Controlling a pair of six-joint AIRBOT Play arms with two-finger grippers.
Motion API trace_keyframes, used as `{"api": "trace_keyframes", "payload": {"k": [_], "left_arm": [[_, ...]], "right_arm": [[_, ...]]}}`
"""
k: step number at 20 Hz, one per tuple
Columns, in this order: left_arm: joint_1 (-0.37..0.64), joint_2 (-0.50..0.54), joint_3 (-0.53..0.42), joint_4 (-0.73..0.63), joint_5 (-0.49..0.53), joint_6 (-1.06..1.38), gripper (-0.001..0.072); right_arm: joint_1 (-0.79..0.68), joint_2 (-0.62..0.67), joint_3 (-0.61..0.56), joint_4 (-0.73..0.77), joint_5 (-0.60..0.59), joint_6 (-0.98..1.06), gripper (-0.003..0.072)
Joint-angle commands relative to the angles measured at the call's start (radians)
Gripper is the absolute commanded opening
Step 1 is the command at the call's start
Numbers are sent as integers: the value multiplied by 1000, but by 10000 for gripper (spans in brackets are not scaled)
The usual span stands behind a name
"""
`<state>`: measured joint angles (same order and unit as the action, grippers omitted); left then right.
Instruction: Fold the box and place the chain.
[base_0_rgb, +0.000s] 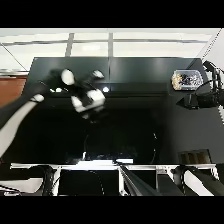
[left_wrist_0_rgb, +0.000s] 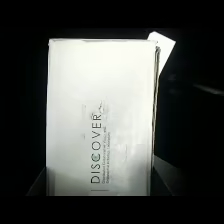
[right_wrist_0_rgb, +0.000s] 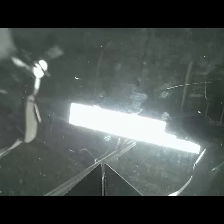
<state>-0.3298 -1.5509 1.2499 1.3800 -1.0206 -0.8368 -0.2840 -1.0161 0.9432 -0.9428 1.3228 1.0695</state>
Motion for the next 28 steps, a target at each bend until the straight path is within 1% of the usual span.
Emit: {"api": "trace_keyframes", "payload": {"k": [1, 3, 5, 8, 10, 12, 14, 16, 17, 18, 19, 20, 22, 23, 24, 25, 26, 27, 28], "left_arm": [[238, -2, 95, 92, -53, -210, 353], [373, -22, 156, 92, -29, -265, 353], [475, -68, 225, 72, 8, -298, 353], [563, -184, 372, 82, 13, -298, 353], [607, -274, 478, 82, 11, -310, 353], [624, -364, 574, 77, 33, -320, 354], [623, -438, 640, 74, 56, -320, 354], [617, -497, 683, 74, 77, -321, 354], [617, -517, 690, 73, 84, -331, 377], [615, -524, 692, 78, 87, -357, 557], [615, -524, 699, 91, 89, -389, 720], [615, -523, 735, 122, 50, -429, 720], [607, -517, 894, 168, -109, -475, 720], [604, -491, 942, 167, -158, -480, 720], [598, -436, 945, 159, -173, -484, 716], [590, -367, 919, 146, -164, -514, 673], [582, -274, 847, 114, -141, -605, 342], [578, -177, 741, 57, -126, -618, 84], [570, -66, 598, 6, -94, -618, 25]], "right_arm": [[0, 0, 0, 4, -19, 0, 13], [0, -1, 0, 6, -42, 0, 13], [0, -2, 0, 27, -71, 0, 13], [10, -3, -1, 56, -135, 0, 13], [32, -4, 0, 55, -190, 0, 13], [64, -10, 0, 48, -212, -6, 14], [90, -14, 0, 26, -247, -7, 15], [93, -17, 0, 27, -291, 10, 14], [93, -17, 0, 26, -295, 15, 14], [93, -17, 0, 26, -293, 16, 14], [93, -17, 0, 26, -290, 23, 14], [93, -17, 0, 26, -286, 25, 14], [93, -17, 0, 27, -284, 29, 15], [93, -17, 0, 26, -285, 29, 14], [93, -17, 3, 26, -284, 29, 14], [93, -17, 6, 26, -283, 28, 14], [93, -16, 12, 26, -281, 20, 14], [93, -16, 12, 25, -281, 13, 13], [93, -16, 12, 19, -281, 13, 12]]}}
